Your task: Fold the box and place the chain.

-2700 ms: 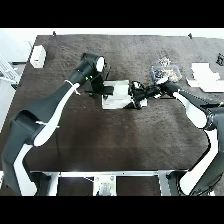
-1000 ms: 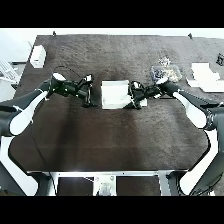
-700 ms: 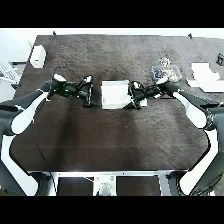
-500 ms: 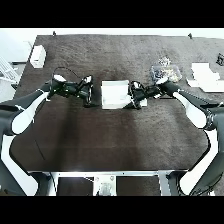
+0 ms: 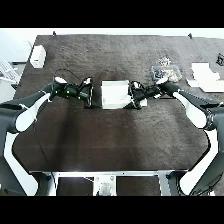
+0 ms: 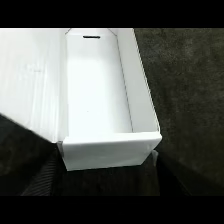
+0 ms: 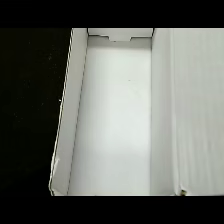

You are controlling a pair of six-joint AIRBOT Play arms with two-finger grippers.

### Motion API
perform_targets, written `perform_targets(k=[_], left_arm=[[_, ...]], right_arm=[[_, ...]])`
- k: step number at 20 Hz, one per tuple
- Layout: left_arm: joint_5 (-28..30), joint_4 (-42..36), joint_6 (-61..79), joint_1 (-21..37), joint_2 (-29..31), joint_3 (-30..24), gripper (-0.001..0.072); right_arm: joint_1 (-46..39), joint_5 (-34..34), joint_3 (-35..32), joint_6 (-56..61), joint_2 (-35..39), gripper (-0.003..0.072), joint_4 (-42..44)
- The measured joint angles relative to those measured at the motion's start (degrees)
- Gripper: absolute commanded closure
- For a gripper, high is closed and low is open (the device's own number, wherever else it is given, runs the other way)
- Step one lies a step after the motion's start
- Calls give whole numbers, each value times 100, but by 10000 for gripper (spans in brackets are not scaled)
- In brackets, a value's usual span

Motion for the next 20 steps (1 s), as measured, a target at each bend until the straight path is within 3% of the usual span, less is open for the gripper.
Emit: perform_targets(k=[9,20], left_arm=[[-136,-83,72,-24,-85,0,-11],[442,-437,-48,-251,-192,7,-11]], right_arm=[[0,4,0,-4,0,96,-2],[-2,-24,0,9,0,96,7]])
